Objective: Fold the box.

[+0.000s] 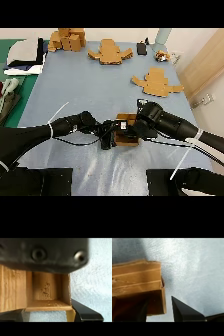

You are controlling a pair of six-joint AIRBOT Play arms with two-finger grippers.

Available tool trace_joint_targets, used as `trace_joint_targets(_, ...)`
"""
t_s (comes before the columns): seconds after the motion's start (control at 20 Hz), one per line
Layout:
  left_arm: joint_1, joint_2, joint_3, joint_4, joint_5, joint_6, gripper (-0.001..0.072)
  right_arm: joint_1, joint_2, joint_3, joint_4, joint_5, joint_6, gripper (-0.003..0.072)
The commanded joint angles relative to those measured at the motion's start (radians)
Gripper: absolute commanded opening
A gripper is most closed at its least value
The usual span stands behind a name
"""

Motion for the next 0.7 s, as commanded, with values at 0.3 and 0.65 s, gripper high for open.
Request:
trace_joint_targets(0.3,0.0,0.0,0.001,0.0,0.0,0.0,0.0535,-0.006,0.15,0.031,0.032,-0.15,-0.001,0.0454)
trace_joint_targets(0.65,0.0,0.0,0.001,0.0,0.0,0.0,0.0535,-0.309,0.144,0.031,-0.172,-0.209,-0.245,0.0029)
